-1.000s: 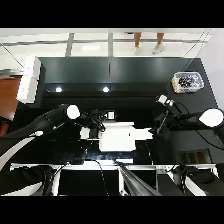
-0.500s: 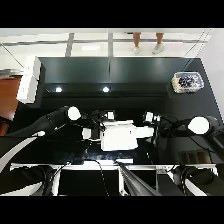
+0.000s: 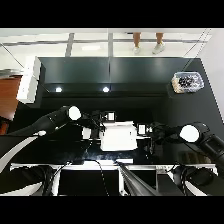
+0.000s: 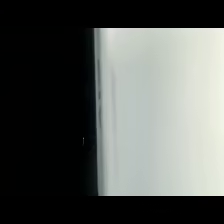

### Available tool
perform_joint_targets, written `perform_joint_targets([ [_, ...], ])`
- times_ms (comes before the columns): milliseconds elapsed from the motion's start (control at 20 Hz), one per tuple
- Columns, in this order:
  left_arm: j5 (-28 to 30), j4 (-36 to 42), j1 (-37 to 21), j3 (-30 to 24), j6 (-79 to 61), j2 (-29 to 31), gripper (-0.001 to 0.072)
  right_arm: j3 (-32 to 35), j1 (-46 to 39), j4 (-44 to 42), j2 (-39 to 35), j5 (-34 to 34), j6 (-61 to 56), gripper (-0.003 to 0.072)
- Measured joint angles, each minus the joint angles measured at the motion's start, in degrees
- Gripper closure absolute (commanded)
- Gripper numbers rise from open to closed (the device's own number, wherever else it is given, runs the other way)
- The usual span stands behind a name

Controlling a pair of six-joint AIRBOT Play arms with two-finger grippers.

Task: Fold the box and place the chain.

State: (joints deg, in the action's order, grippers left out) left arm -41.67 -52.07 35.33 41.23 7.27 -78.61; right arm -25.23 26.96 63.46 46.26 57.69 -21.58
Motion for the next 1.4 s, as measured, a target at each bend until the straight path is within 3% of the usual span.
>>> perform_joint_targets([
  [550, -4.6, -1.1, 0.1, 2.1, 0.7, -0.3, 0.0677, 1.0, 1.5, -1.1, 0.2, -2.6, 2.1, -0.0014],
  [1400, -2.5, -1.5, 0.1, 2.5, 2.2, -0.5, 0.0677, 1.4, 7.9, -4.7, 3.9, -5.7, 3.1, -0.0014],
])
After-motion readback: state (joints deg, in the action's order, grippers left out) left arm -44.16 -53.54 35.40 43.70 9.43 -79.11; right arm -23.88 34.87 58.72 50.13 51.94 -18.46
